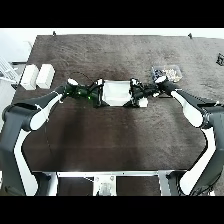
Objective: Fold the box and place the chain.
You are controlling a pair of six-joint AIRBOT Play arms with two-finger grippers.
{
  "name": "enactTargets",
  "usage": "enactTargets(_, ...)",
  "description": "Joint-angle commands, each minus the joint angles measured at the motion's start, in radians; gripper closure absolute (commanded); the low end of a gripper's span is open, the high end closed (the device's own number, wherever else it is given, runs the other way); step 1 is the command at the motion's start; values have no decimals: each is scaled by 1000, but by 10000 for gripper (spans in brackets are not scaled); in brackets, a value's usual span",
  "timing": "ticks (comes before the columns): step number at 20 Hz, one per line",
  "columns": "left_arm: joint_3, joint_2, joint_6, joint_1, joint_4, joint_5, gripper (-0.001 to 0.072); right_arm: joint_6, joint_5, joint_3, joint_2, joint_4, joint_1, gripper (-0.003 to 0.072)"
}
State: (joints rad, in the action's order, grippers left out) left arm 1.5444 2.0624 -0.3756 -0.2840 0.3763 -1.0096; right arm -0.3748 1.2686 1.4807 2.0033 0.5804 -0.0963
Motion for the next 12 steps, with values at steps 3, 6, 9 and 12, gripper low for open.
enactTargets(3,0,1,0,0,1,6,368,0,3,0,0,3,-1,92)
enactTargets(6,0,1,1,0,1,6,368,0,45,0,0,38,34,93)
enactTargets(9,0,1,1,0,1,6,368,0,45,0,0,37,59,94)
enactTargets(12,0,1,1,0,1,5,368,0,45,0,0,37,66,93)
